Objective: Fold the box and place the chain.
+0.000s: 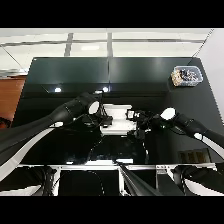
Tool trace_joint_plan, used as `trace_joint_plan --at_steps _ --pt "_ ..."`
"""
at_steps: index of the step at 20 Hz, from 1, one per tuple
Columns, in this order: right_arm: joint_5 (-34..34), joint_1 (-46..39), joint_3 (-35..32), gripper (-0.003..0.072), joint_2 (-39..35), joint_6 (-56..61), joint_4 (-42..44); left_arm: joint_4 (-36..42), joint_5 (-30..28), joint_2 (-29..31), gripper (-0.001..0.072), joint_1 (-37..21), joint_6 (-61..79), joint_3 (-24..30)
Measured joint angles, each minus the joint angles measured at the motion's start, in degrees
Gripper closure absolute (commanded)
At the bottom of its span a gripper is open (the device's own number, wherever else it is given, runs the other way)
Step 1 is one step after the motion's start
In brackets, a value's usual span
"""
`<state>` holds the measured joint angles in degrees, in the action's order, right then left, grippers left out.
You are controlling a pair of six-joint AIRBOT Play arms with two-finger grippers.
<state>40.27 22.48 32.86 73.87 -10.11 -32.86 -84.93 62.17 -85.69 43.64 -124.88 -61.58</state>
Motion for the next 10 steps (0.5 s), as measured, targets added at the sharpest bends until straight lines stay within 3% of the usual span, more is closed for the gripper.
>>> trace_joint_plan --at_steps 1,3,7,10 --pt "0.0 0.0 0.0 0.0253 0.0 0.0 0.0 -1.2 0.0 0.0 0.0256 0.7 -1.9 0.0" --pt "0.0 0.0 0.0 0.0253 0.0 0.0 0.0 -2.6 0.0 0.0 0.0415 1.5 -4.6 0.0" --pt "0.0 0.0 0.0 0.0253 0.0 0.0 0.0 -3.6 -0.2 0.0 0.0447 2.2 -7.6 0.0" --pt "-0.1 0.0 0.0 0.0253 0.0 0.0 0.1 -3.7 -0.5 0.0 0.0686 2.4 -9.1 0.0"
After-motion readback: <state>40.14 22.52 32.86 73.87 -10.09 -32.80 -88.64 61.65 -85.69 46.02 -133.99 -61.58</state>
